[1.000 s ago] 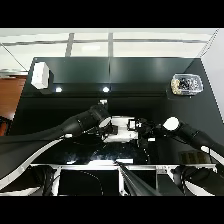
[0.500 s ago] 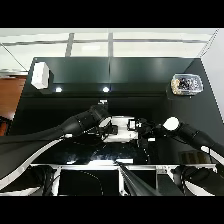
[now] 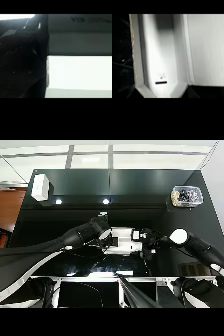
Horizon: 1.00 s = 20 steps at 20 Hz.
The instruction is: Fold the box and place the chain.
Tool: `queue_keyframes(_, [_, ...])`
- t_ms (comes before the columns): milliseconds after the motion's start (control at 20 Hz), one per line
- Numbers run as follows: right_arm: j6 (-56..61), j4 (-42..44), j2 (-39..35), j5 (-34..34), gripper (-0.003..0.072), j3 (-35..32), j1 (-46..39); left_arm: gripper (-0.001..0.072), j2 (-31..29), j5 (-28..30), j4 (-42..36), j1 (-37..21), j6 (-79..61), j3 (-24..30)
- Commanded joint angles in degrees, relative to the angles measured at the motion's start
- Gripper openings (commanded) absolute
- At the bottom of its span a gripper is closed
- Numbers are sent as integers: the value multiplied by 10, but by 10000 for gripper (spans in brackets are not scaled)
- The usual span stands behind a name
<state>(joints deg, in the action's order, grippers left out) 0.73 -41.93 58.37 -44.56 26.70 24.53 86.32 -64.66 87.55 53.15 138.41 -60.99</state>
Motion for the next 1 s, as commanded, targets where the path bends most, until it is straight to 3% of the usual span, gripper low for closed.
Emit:
queue_keyframes(0, [23, -92, -28, -40, 709, 1, -10, 27, 0, -3, 0, 0, 0, 0])
queue_keyframes(250, [-15, -52, -12, -31, 699, -4, -8, 27, 0, -5, 0, 0, 0, 0])
queue_keyframes(350, [-43, -9, -4, -15, 496, -4, -3, 27, 0, -5, 0, 0, 0, 0])
queue_keyframes(500, [-43, 19, 7, -11, 428, -4, 8, 27, 0, -5, 0, 0, 0, 0])
queue_keyframes(550, [-35, 19, 9, -10, 224, -5, 15, 28, 0, -5, 0, 0, 0, 0])
queue_keyframes(950, [-14, 78, 25, 39, 220, -5, 46, 27, 0, -5, 0, 0, 0, 0])
